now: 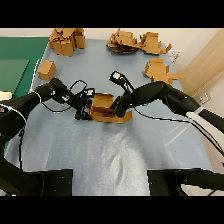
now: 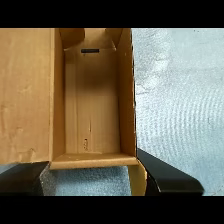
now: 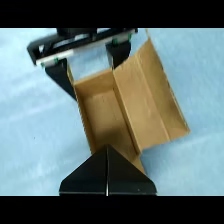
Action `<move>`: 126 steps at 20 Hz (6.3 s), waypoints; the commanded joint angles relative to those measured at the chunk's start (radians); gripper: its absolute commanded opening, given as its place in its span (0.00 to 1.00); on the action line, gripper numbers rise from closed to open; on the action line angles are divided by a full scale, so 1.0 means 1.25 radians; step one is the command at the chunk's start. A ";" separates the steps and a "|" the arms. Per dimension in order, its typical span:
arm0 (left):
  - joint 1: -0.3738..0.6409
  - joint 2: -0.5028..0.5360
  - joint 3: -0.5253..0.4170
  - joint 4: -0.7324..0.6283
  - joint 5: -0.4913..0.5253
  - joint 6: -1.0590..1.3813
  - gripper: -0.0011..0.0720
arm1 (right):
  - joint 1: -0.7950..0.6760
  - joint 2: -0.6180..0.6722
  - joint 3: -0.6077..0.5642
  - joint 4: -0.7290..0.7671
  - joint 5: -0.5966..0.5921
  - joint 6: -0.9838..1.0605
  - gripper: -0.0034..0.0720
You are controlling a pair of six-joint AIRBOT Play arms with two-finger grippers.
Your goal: Fold the box.
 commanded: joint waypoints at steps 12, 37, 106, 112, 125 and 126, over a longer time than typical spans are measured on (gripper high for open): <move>0.001 -0.001 0.001 0.000 0.001 0.000 0.56 | -0.086 -0.404 0.325 0.004 -0.164 0.163 0.05; 0.001 -0.001 0.001 0.000 0.001 0.000 0.56 | -0.137 0.101 -0.051 -0.124 -0.089 -0.029 0.12; 0.001 -0.001 0.001 -0.001 0.000 0.000 0.56 | 0.021 -0.141 -0.079 0.082 0.119 -0.396 0.75; 0.001 -0.001 0.001 0.000 -0.001 0.000 0.56 | 0.020 -0.139 -0.079 0.078 0.117 -0.378 0.75; 0.001 -0.001 0.001 0.000 -0.001 -0.001 0.56 | 0.007 -0.036 -0.079 -0.222 -0.006 0.041 0.69; 0.001 -0.001 0.001 0.000 -0.001 -0.001 0.56 | 0.003 -0.026 -0.079 -0.222 -0.017 0.082 0.39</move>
